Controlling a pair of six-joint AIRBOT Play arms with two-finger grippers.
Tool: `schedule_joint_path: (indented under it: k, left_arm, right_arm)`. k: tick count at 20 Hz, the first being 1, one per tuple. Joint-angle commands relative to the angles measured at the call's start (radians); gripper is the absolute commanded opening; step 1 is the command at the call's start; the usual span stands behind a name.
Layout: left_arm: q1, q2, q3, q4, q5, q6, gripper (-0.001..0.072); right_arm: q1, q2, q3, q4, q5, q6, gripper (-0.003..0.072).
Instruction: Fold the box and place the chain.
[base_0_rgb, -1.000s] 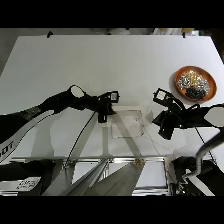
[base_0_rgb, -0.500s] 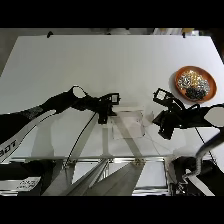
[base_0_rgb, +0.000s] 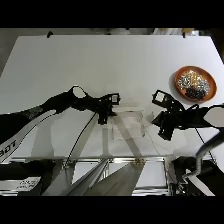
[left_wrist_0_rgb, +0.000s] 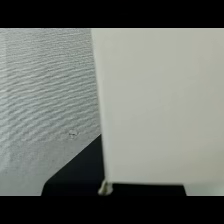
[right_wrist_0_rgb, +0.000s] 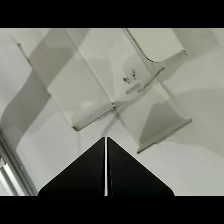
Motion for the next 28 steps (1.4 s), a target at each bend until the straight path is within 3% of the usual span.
schedule_joint_path:
  k: [1, 6, 7, 9, 10, 11, 12, 15, 22, 28]
  left_arm:
    - [0.0, -0.001, 0.001, 0.0, -0.002, 0.0, 0.0011]
    - [0.0, -0.001, 0.001, 0.0, -0.002, 0.0, 0.0011]
    - [0.0, -0.001, 0.001, 0.0, -0.002, 0.0, 0.0011]
    - [0.0, -0.001, 0.001, 0.0, -0.002, 0.0, 0.0011]
    - [0.0, -0.001, 0.001, 0.0, -0.001, 0.0, 0.0011]
    - [0.0, -0.001, 0.001, 0.0, -0.003, 0.0, 0.0011]
    - [0.0, -0.001, 0.001, 0.0, -0.003, 0.0, 0.0011]
    - [0.0, -0.001, 0.001, 0.0, -0.002, 0.0, 0.0011]
    - [0.0, -0.001, 0.001, 0.0, -0.003, 0.0, 0.0011]
    - [0.0, -0.001, 0.001, 0.0, -0.002, 0.0, 0.0011]
  right_arm:
    - [0.074, -0.005, -0.018, -0.001, -0.014, -0.103, 0.0018]
    - [0.211, -0.068, -0.105, -0.079, -0.106, -0.21, 0.0019]
    - [0.235, -0.078, -0.106, -0.098, -0.106, -0.209, 0.0072]
    - [0.261, -0.089, -0.117, -0.09, -0.127, -0.21, 0.0518]
    - [0.256, -0.086, -0.131, -0.091, -0.159, -0.21, 0.0616]
    - [0.262, -0.086, -0.153, -0.115, -0.212, -0.211, 0.0626]
    - [0.286, -0.086, -0.178, -0.145, -0.28, -0.212, 0.0684]
    - [0.371, -0.087, -0.261, -0.166, -0.475, -0.217, 0.0689]
    - [0.428, -0.087, -0.348, -0.273, -0.684, -0.163, 0.0695]
    - [0.428, -0.087, -0.319, -0.34, -0.669, -0.127, 0.0694]
